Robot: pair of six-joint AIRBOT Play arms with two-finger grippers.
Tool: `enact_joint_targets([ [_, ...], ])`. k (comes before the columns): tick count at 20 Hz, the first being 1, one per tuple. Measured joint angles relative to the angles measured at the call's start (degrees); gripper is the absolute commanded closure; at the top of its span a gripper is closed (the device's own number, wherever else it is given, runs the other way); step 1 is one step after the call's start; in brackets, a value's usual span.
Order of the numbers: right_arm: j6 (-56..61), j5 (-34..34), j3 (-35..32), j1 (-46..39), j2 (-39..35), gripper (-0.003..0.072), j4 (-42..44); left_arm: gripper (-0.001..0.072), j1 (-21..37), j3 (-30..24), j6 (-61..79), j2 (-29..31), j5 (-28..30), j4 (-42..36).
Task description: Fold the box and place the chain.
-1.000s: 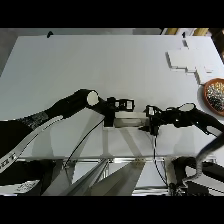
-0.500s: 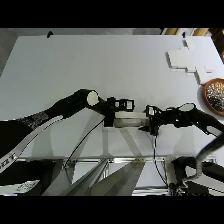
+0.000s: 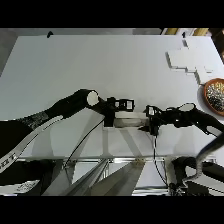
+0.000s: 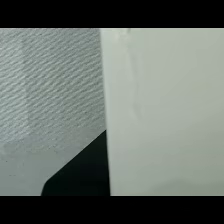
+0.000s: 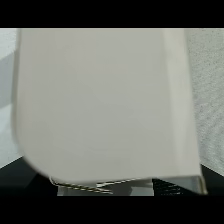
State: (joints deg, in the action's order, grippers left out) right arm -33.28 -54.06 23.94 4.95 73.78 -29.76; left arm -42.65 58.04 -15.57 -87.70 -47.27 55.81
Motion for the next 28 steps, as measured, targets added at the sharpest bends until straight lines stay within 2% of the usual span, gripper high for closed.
enact_joint_targets([
  [1,0.0,-0.07,0.0,0.0,0.0,0.0346,0.0,0.0512,0.0,0.0,0.04,0.02,-0.07,0.2],
  [2,-0.07,-0.26,-0.02,0.0,0.0,0.0346,-0.11,0.0399,0.02,-0.07,0.17,0.0,-0.35,0.81],
  [3,-0.09,-0.31,-0.02,0.0,0.0,0.0346,-0.15,0.0359,0.02,-0.02,0.15,0.26,-0.37,0.83],
  [5,-0.09,-0.26,-0.02,0.0,0.0,0.0346,-0.15,0.0347,0.04,-0.02,0.13,1.22,-1.11,2.05],
  [7,-0.07,-0.22,-0.02,0.0,0.0,0.0346,-0.13,0.0138,0.17,-0.02,-0.46,2.84,-1.42,3.8],
  [9,-0.04,-0.17,-0.02,0.0,0.0,0.0346,-0.11,0.0119,0.46,-0.02,-2.23,4.81,-2.08,6.14],
  [11,-0.04,-0.13,-0.02,0.0,0.0,0.0346,-0.07,0.0132,0.68,-0.02,-5.27,7.17,-3.21,9.57],
  [12,-0.02,-0.09,-0.02,0.0,0.0,0.0346,-0.07,0.0185,0.72,-0.02,-7.23,8.52,-4.0,11.65],
  [14,-0.02,-0.09,-0.02,0.0,0.0,0.0346,-0.04,0.049,0.57,-0.02,-11.82,11.67,-7.45,15.39],
  [15,-0.02,-0.07,-0.02,0.0,0.0,0.0346,-0.04,0.07,0.26,-0.02,-14.03,13.33,-9.66,16.44],
  [18,-0.02,-0.04,-0.02,0.0,0.0,0.0346,-0.02,0.0705,-2.03,-0.02,-17.9,16.7,-15.34,15.76],
  [20,-0.02,-0.02,-0.02,0.0,0.0,0.0346,-0.02,0.0704,-5.11,-0.02,-19.17,17.27,-15.52,13.68],
  [21,-0.02,-0.02,-0.02,0.0,0.0,0.0346,-0.02,0.0704,-6.88,-0.02,-19.61,17.07,-13.86,13.0],
  [24,0.0,-0.02,-0.02,0.0,0.0,0.0346,-0.02,0.0704,-10.4,-0.02,-20.37,14.43,-3.48,11.08],
  [28,0.0,0.0,-0.02,0.0,0.0,0.0346,0.0,0.0703,-11.65,-0.04,-20.72,8.81,16.11,7.26],
])
